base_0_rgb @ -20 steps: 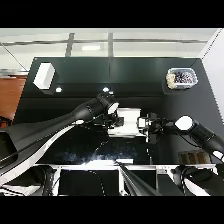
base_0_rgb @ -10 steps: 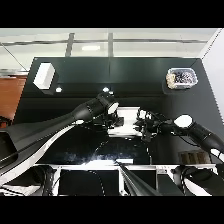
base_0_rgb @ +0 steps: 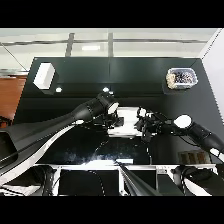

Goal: Fold the box and place the chain.

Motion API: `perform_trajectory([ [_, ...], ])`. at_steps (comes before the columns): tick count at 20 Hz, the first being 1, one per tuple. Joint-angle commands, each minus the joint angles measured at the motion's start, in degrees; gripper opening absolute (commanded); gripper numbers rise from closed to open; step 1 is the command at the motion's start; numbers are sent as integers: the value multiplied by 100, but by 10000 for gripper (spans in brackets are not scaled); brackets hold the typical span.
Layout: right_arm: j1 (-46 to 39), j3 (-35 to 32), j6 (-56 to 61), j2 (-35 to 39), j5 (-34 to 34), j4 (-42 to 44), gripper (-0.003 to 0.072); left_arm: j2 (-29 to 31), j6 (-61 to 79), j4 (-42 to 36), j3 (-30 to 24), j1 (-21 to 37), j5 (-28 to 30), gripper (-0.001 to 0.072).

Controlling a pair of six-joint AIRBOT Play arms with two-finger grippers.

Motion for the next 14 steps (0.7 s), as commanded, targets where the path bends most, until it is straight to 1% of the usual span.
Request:
perform_trajectory([
  [1,-133,133,2002,205,212,-953,11,-4,-7,4,0,4,2,27],
  [2,-315,315,2953,350,645,-1519,11,-4,-7,4,0,4,2,27],
  [4,-866,750,4461,697,1622,-2369,11,-4,-7,4,0,4,0,26],
  [5,-1226,868,5027,890,1775,-2597,11,-4,-7,4,0,4,-2,26],
  [7,-2181,815,6264,1239,1421,-2833,11,-4,-7,0,0,4,2,27],
  [9,-3069,535,7851,1233,1082,-2793,10,-4,-7,4,0,7,4,27],
  [10,-3300,330,8275,1180,1126,-2793,11,-4,-7,4,0,9,7,27],
  [11,-3414,129,8391,1088,1239,-2771,10,-4,-7,4,0,9,7,27],
  [13,-3324,-208,8164,798,1491,-2559,11,-4,-7,4,0,9,4,26],
  [14,-3165,-284,7827,592,1687,-2275,10,-4,-7,4,0,9,4,26],
])
